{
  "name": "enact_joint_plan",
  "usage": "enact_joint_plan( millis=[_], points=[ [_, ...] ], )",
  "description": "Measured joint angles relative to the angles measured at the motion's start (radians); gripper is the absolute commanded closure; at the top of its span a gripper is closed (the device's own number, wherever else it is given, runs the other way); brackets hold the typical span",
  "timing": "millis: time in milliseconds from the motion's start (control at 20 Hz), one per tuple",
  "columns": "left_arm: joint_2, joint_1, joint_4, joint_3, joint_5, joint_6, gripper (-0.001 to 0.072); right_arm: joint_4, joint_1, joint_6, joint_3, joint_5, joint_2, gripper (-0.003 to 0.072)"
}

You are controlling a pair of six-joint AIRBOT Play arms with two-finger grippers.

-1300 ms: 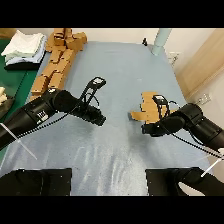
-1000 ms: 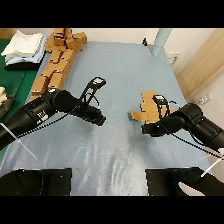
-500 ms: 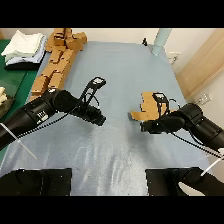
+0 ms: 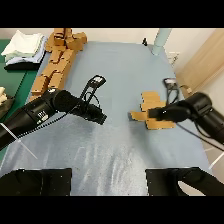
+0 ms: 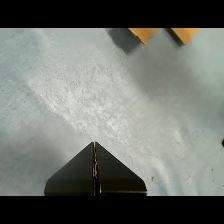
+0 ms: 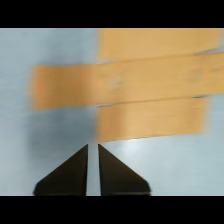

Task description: Fold the box.

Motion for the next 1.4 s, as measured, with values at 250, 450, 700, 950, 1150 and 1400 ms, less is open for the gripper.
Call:
enact_joint_plan(
  millis=[250, 450, 700, 950, 1150, 1400],
  points=[
    [0.0, 0.0, -0.003, 0.0, 0.048, 0.0, 0.0694, -0.059, -0.502, -0.244, 0.125, 0.003, -0.143, 0.0441],
    [0.0, 0.0, -0.029, 0.0, 0.061, 0.0, 0.0694, 0.339, -0.887, -0.663, 0.252, 0.049, -0.351, 0.0305],
    [0.0, 0.0, -0.072, 0.0, 0.067, 0.0, 0.069, 0.676, -1.104, -0.983, 0.431, -0.051, -0.634, 0.0306],
    [0.0, 0.0, -0.13, 0.0, 0.068, 0.001, 0.0047, 0.795, -1.142, -1.128, 0.554, -0.19, -0.823, 0.0322],
    [0.0, 0.0, -0.191, 0.0, 0.068, 0.003, 0.0047, 0.844, -1.149, -1.186, 0.587, -0.285, -0.896, 0.0402],
    [0.0, 0.0, -0.259, 0.0, 0.067, 0.003, 0.0047, 0.955, -1.126, -1.224, 0.598, -0.412, -0.901, 0.0683]
  ],
)
